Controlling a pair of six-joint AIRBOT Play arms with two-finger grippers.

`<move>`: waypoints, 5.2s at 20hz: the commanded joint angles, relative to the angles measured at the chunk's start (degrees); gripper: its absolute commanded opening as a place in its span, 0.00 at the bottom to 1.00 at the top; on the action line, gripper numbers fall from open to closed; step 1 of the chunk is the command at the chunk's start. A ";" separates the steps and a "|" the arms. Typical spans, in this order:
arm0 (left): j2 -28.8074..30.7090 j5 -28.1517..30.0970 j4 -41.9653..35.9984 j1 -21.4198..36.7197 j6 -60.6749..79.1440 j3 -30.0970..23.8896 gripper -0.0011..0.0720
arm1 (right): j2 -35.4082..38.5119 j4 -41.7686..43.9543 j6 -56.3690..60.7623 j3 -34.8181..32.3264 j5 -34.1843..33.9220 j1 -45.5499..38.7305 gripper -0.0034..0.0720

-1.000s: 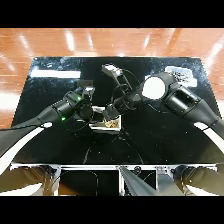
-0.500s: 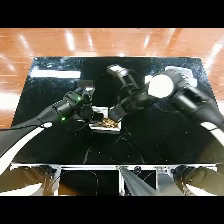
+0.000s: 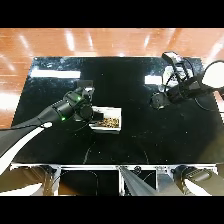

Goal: Fold the box and place the chain.

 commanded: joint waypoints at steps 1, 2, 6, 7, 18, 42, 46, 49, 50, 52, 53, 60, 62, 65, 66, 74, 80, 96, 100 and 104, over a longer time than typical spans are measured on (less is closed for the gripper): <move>0.02 0.90 -1.33 0.00 -0.11 0.42 0.39 | 0.68 0.85 0.55 -3.23 0.61 -1.36 0.86; 0.02 1.46 -1.55 0.00 -0.09 0.76 0.47 | 0.66 1.14 0.55 -4.09 0.52 -1.14 0.86; 0.33 5.55 -3.04 0.07 3.72 2.80 0.69 | 0.66 0.42 0.33 -6.12 1.46 -0.92 0.86; 0.72 8.76 -2.93 0.04 4.28 4.02 0.72 | 0.66 -0.37 0.37 -6.19 1.81 -0.92 0.86; 25.81 27.93 6.32 4.76 17.18 -4.76 0.71 | -1.92 7.69 -3.82 -5.79 -1.16 -0.92 1.00; 37.79 12.00 -25.83 35.43 48.89 -24.65 0.85 | -37.07 20.39 -31.82 25.46 5.92 15.02 0.99; 37.79 12.09 -27.15 35.41 48.89 -24.65 0.85 | -37.09 17.49 -33.59 25.35 6.36 17.73 0.98; 37.79 12.11 -27.15 35.41 48.87 -24.65 0.85 | -37.09 11.17 -34.77 25.35 5.38 20.96 0.98; 37.79 12.09 -27.15 35.41 48.87 -24.65 0.85 | -37.09 10.40 -35.45 25.35 4.90 21.90 0.87; 37.79 12.09 -27.15 35.41 48.87 -24.65 0.85 | -37.09 9.97 -36.57 25.35 4.39 23.12 0.77; 37.79 12.07 -27.15 35.41 48.87 -24.68 0.85 | -37.09 9.90 -36.54 25.35 4.13 23.30 0.77; 37.79 11.85 -27.12 35.43 48.87 -24.68 0.85 | -37.07 9.79 -37.16 25.35 3.91 23.37 0.60; 37.79 11.85 -27.12 35.43 48.87 -24.68 0.85 | -37.07 9.46 -37.16 25.35 3.91 23.37 0.60; 37.79 11.80 -27.15 35.43 48.87 -24.68 0.85 | -37.07 7.67 -37.07 25.35 3.76 23.39 0.60; 37.79 11.80 -27.12 35.43 48.87 -24.68 0.85 | -37.07 6.64 -36.96 25.35 3.76 23.39 0.60; 37.77 11.56 -27.12 35.43 48.87 -24.68 0.85 | -37.09 4.92 -37.13 25.35 3.43 23.41 0.44; 37.77 11.56 -27.12 35.43 48.87 -24.70 0.85 | -37.09 4.46 -37.09 25.29 3.30 24.39 0.44; 37.77 11.56 -27.15 35.43 48.85 -24.92 0.85 | -37.07 2.69 -36.24 23.26 6.03 24.81 0.44; 37.77 11.61 -27.15 35.43 48.81 -24.92 0.85 | -37.07 2.21 -36.24 23.26 6.51 24.87 0.45; 37.77 11.58 -27.15 35.43 48.78 -24.92 0.85 | -37.07 2.21 -36.04 23.26 6.43 24.92 0.56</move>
